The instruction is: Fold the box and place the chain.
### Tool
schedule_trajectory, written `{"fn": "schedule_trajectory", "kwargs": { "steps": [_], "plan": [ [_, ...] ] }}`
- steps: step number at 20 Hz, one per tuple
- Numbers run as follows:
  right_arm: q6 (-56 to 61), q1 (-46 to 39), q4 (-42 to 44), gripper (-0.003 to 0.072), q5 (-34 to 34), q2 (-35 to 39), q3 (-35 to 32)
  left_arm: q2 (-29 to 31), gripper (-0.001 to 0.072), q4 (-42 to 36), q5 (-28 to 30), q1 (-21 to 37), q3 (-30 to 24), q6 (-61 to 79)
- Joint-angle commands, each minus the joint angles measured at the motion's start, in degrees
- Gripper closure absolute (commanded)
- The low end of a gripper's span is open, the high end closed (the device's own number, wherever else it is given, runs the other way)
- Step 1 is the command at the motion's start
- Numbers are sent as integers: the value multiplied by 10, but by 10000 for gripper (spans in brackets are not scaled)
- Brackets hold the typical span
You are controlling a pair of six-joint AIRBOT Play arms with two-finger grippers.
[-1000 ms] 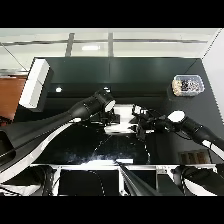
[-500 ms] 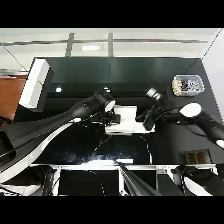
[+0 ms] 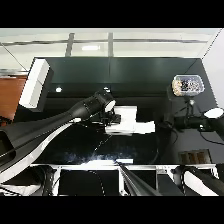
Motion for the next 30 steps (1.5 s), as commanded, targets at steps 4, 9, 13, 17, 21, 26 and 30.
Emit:
{"fn": "schedule_trajectory", "kwargs": {
  "steps": [4,9,13,17,21,26,30],
  "plan": [
    [-96,92,118,667,26,-95,-8,0,680,1,-2,0,0,0],
    [-167,111,138,666,46,-96,33,0,680,0,-2,0,0,0],
    [-156,115,141,105,72,-96,77,0,680,1,-2,0,0,0],
    [-139,141,144,105,69,-96,81,0,680,1,-3,0,0,0],
    [-96,200,143,126,28,-96,89,0,680,1,-2,0,0,0],
    [105,301,-56,126,-43,-96,150,0,680,1,-2,0,0,0],
    [212,365,-134,126,-44,-96,192,0,680,1,-2,0,0,0]
  ]
}}
